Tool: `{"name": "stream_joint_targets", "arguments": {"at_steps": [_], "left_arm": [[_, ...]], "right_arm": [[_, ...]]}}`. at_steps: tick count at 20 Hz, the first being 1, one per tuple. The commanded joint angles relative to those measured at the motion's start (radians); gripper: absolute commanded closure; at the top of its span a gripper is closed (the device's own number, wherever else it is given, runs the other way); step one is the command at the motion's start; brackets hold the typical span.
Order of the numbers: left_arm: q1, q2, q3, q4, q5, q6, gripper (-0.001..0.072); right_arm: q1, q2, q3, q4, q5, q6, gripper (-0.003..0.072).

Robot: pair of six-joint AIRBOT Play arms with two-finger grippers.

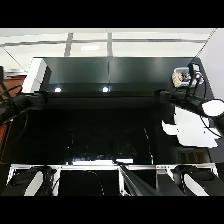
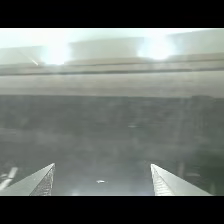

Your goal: Fold the box and place the chain.

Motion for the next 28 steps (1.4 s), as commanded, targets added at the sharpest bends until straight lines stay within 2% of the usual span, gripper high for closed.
{"name": "stream_joint_targets", "arguments": {"at_steps": [1, 3, 4, 5, 7, 10, 13, 15, 20, 21, 23, 24, 27, 28], "left_arm": [[-0.064, -0.080, 0.000, -0.010, -0.066, 0.002, -0.0006], [-0.096, -0.114, 0.000, -0.009, -0.090, -0.006, -0.0006], [-0.108, -0.128, 0.000, -0.010, -0.087, -0.011, -0.0006], [-0.117, -0.144, 0.000, -0.010, -0.078, -0.031, -0.0005], [-0.120, -0.172, 0.000, -0.019, -0.066, -0.035, -0.0005], [-0.120, -0.196, 0.000, -0.018, -0.068, -0.035, -0.0005], [-0.120, -0.206, 0.000, -0.019, -0.068, -0.035, -0.0005], [-0.120, -0.208, 0.000, -0.021, -0.072, -0.035, -0.0005], [-0.120, -0.210, 0.000, -0.021, -0.074, -0.035, -0.0005], [-0.120, -0.213, 0.000, -0.021, -0.073, -0.035, -0.0005], [-0.120, -0.220, 0.000, -0.021, -0.074, -0.035, -0.0004], [-0.120, -0.220, 0.000, -0.020, -0.074, -0.034, -0.0004], [-0.120, -0.220, 0.000, -0.017, -0.074, -0.034, -0.0004], [-0.120, -0.220, 0.000, -0.018, -0.073, -0.034, -0.0004]], "right_arm": [[-0.197, 0.000, 0.062, -0.219, 0.089, 0.153, -0.0034], [-0.468, -0.006, 0.137, -0.401, 0.146, 0.202, -0.0034], [-0.616, -0.022, 0.171, -0.429, 0.161, 0.202, -0.0034], [-0.792, -0.054, 0.208, -0.418, 0.177, 0.202, -0.0034], [-1.051, -0.130, 0.260, -0.341, 0.222, 0.196, -0.0034], [-1.287, -0.301, 0.359, -0.251, 0.391, 0.033, -0.0034], [-1.320, -0.512, 0.474, -0.224, 0.680, -0.194, -0.0034], [-1.286, -0.611, 0.496, -0.223, 0.827, -0.329, -0.0034], [-1.172, -0.693, 0.513, -0.242, 0.830, -0.416, -0.0034], [-1.152, -0.697, 0.514, -0.252, 0.840, -0.432, 0.0001], [-1.124, -0.697, 0.519, -0.280, 0.875, -0.451, 0.0435], [-1.118, -0.696, 0.525, -0.283, 0.903, -0.453, 0.0599], [-1.097, -0.652, 0.525, -0.254, 0.956, -0.447, 0.0671], [-1.081, -0.621, 0.515, -0.217, 0.956, -0.446, 0.0671]]}}
